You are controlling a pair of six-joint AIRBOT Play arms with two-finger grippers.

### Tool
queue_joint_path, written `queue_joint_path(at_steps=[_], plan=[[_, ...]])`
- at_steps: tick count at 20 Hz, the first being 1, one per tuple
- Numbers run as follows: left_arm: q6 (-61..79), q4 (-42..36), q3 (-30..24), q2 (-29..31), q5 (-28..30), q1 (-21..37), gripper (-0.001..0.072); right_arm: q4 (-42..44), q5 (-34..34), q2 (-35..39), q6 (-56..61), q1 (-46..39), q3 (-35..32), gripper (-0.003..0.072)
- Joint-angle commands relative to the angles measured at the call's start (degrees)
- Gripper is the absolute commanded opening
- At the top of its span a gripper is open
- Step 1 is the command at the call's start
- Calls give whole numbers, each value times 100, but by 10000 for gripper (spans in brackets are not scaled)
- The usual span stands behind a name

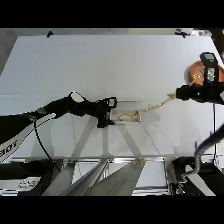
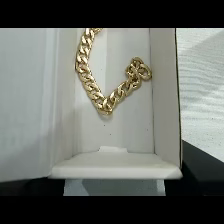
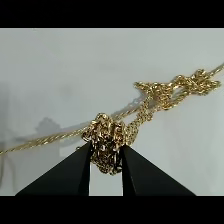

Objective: Fold the box and place the chain.

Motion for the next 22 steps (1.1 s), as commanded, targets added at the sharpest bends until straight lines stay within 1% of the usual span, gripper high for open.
queue_joint_path(at_steps=[1, 5, 8, 11, 14, 18, 22], plan=[[2, 2, 0, 0, 2, -4, 276, 671, 660, 605, 24, 846, 4, 5], [2, 2, 0, 0, 0, -4, 276, 774, 404, 669, 420, 2013, 4, 5], [2, 2, 0, 0, 2, -4, 276, 774, -175, 586, 778, 2835, 4, 5], [0, 2, 0, 0, 2, -4, 276, 706, -656, 247, 949, 3484, 4, 5], [2, 2, 0, 0, 0, -4, 276, 649, -1010, -295, 951, 3757, 4, 5], [2, 2, 0, 0, 2, -4, 276, 640, -1246, -1071, 949, 4044, 4, 6], [0, 2, 0, 0, 2, -4, 276, 625, -1495, -1932, 1145, 4107, 4, 6]])
